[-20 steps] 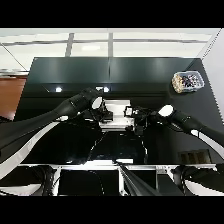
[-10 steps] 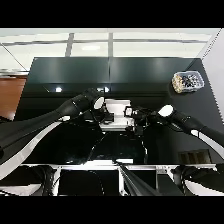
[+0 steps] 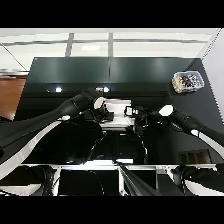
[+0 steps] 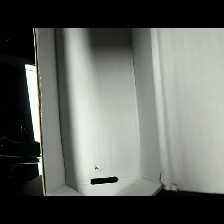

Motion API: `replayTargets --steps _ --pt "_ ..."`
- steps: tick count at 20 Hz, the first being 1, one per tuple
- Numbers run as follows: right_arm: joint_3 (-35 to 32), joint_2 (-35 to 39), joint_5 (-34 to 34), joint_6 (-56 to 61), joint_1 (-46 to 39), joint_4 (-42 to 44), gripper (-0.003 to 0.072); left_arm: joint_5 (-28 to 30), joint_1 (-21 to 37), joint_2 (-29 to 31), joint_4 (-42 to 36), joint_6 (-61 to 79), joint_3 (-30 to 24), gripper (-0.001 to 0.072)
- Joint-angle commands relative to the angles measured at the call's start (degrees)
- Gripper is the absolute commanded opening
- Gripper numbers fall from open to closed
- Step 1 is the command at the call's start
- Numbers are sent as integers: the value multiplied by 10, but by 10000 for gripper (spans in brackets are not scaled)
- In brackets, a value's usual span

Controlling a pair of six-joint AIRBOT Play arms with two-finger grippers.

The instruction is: Fold the box and place the chain.

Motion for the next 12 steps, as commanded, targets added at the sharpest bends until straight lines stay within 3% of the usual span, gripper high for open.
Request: replayTargets --steps 1,2,4,9,10,12 --pt "0 1 1 21 0 -2 608 9 1 0 -1 -1 0 32" --pt "0 2 2 38 0 -4 714 9 1 0 -1 -1 0 31" --pt "0 12 5 63 -1 -14 714 9 1 0 -1 -1 0 31" --pt "0 66 32 115 -1 -148 710 6 1 0 -1 0 0 32" --pt "0 74 38 115 -1 -154 707 6 1 0 -1 0 0 32" --pt "0 77 39 115 -1 -154 596 7 1 0 -1 0 0 32"
